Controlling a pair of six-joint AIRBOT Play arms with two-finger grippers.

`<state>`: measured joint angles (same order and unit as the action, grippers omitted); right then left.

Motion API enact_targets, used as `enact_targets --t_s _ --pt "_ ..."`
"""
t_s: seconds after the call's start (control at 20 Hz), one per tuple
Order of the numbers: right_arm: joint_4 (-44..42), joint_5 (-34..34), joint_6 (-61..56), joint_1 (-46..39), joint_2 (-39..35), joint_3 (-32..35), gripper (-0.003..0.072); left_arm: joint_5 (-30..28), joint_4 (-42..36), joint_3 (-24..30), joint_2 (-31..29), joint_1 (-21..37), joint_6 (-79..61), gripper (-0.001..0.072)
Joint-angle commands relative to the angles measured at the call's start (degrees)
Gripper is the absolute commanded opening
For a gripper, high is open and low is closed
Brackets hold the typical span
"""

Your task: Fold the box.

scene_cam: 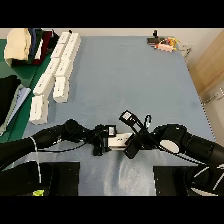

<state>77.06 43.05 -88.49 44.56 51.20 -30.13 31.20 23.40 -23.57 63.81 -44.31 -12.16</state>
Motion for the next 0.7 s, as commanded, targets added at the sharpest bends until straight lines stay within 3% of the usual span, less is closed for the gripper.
enact_targets --t_s 0.0,0.3,0.65 --pt "0.2 0.31 -0.04 0.04 -1.73 -0.07 0.0005 0.02 -0.04 -0.04 0.02 0.02 0.0 0.0518" --pt "2.25 -0.46 -0.42 0.04 -6.78 -1.42 0.0005 0.02 -0.04 -0.04 0.02 0.02 0.02 0.0518" --pt "1.44 -1.9 -2.14 0.07 -6.97 -1.95 0.0005 0.02 -0.04 -0.04 0.02 0.02 0.0 0.0518"
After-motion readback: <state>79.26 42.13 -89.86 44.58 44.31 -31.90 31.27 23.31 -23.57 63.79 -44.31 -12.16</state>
